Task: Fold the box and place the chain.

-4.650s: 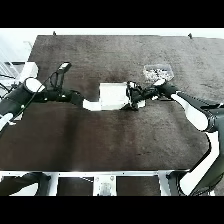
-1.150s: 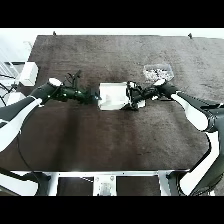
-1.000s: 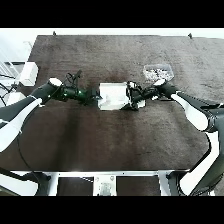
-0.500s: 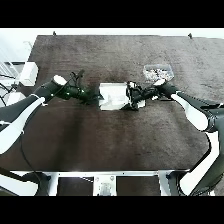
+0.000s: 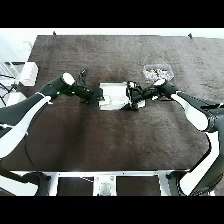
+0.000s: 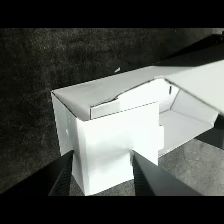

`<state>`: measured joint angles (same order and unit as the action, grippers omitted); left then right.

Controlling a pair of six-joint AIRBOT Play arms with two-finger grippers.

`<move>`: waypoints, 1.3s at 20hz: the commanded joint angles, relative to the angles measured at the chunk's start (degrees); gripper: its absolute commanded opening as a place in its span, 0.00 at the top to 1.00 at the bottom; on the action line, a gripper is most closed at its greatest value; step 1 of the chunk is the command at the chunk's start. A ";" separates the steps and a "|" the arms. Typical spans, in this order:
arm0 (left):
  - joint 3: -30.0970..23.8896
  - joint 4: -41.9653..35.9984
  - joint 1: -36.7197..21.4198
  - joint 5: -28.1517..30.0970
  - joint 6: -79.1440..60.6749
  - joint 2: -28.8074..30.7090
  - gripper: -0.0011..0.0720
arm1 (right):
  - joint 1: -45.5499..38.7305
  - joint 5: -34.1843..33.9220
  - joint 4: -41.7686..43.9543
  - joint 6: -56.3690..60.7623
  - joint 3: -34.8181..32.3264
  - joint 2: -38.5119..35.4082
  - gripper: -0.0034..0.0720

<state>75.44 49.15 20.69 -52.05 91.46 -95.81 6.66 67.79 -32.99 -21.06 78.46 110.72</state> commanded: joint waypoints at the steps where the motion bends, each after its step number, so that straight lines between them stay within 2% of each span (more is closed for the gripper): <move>1: 1.29 4.20 1.29 1.11 4.61 -0.07 0.42 | 0.04 0.02 0.00 0.00 0.00 -0.02 0.16; 5: 1.70 5.95 2.14 0.48 7.89 -0.15 0.42 | 0.04 0.02 0.00 0.00 0.00 -0.02 0.16; 10: 4.59 13.40 4.28 0.04 15.45 -0.35 0.41 | 0.04 0.02 0.00 0.00 0.00 -0.02 0.16; 26: 4.85 18.14 6.93 1.25 22.32 -0.39 0.41 | 0.04 0.02 0.00 0.00 0.00 -0.02 0.16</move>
<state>80.25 66.63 27.24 -51.11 112.88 -96.16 6.66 67.79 -32.99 -21.06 78.46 110.72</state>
